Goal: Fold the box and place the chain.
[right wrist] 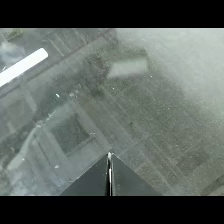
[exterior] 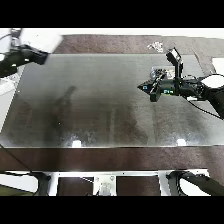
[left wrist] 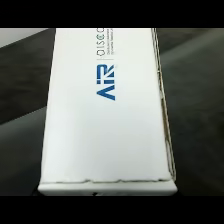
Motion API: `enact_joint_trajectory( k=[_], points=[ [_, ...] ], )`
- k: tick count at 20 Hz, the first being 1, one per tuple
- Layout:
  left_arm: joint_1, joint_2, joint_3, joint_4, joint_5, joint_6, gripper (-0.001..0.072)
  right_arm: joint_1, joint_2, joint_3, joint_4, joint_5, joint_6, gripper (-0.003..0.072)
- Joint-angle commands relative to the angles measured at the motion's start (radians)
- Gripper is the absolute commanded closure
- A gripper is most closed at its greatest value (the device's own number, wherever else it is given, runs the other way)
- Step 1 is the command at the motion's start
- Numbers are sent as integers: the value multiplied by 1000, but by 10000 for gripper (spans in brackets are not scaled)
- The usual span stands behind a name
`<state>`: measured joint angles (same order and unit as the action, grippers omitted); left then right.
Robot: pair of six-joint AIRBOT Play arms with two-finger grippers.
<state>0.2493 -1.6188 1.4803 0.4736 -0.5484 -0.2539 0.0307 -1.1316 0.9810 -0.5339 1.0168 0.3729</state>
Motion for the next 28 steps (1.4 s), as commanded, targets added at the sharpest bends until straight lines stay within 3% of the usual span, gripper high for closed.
enact_joint_trajectory(
  k=[1, 8, 15, 17, 20, 22, 23, 24, 25, 28],
  points=[
    [101, -48, 0, 53, 108, -138, 691, 1, 0, -1, 9, 0, 13, 672],
    [101, -193, -2, 175, 181, -267, 689, 1, -1, -20, 21, -8, 13, 672],
    [102, -253, -2, 268, 183, -269, 685, 1, -1, -46, 21, -31, 13, 672],
    [102, -253, -2, 321, 193, -259, 496, 1, -1, -53, 21, -35, 13, 672],
    [114, -253, -2, 376, 201, -263, 459, 1, -1, -55, 21, -41, 13, 672],
    [133, -254, -2, 351, 198, -290, 280, 1, -1, -55, 21, -41, 13, 672],
    [137, -254, -2, 345, 193, -288, 245, 1, -1, -55, 21, -41, 13, 672],
    [137, -254, -2, 345, 196, -289, 29, 1, -1, -55, 23, -41, 13, 672],
    [137, -257, -2, 343, 185, -289, -11, 2, -1, -55, 35, -41, 13, 672],
    [137, -262, -2, 342, 136, -289, -11, 2, -1, -55, 84, -41, 12, 671]
  ],
)
